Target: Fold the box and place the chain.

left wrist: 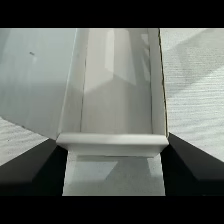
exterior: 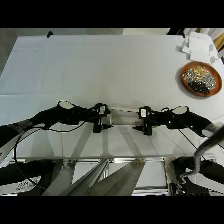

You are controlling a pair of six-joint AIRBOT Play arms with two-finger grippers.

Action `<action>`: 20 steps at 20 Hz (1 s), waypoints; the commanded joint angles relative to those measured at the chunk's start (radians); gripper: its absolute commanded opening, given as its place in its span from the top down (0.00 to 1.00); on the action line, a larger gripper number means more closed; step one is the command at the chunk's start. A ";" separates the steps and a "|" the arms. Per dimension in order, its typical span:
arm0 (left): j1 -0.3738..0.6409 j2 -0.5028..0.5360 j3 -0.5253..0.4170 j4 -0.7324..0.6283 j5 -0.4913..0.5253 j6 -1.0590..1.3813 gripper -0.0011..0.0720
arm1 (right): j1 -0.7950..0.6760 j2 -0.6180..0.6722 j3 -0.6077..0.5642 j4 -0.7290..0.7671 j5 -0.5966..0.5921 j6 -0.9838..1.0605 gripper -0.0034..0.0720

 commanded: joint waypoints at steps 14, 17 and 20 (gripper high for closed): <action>0.000 0.000 0.000 0.000 0.000 0.000 0.89 | -0.001 0.119 0.000 -0.278 -0.005 0.346 0.03; 0.000 0.000 0.000 0.000 0.000 0.000 0.89 | -0.001 0.206 0.000 -0.463 -0.004 0.561 0.03; 0.000 0.000 0.000 0.000 0.000 0.000 0.89 | -0.001 0.323 0.000 -0.657 -0.001 0.744 0.05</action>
